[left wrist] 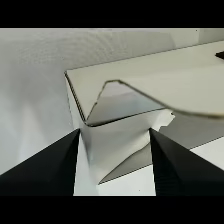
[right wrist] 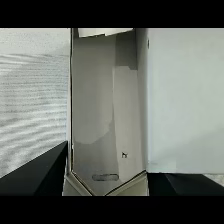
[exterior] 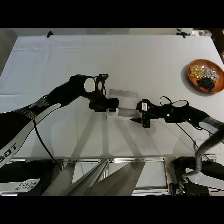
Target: Fold the box and place the chain.
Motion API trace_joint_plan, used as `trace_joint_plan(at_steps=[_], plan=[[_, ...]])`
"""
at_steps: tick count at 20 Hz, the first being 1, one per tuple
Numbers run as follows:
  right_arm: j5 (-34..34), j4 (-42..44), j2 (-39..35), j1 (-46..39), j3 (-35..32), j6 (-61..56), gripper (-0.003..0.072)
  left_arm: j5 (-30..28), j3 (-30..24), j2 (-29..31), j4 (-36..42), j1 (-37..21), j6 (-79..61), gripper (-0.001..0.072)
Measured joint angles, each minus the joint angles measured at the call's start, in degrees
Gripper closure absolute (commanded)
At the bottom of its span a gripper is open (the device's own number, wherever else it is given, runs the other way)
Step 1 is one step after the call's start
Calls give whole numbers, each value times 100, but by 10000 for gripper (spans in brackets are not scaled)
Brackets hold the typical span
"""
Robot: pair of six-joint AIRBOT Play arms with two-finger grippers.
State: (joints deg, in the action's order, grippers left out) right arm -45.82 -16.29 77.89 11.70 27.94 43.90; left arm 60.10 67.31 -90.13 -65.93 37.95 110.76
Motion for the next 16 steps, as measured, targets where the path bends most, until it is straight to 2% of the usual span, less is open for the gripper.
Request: trace_joint_plan(at_steps=[1,4,16], plan=[[0,0,0,0,0,2,279,-17,0,-4,-46,4,68,323],[2,2,0,0,0,2,279,-42,0,-17,-192,37,256,454],[-7,-9,2,4,0,24,279,254,2,15,-562,229,691,459]])
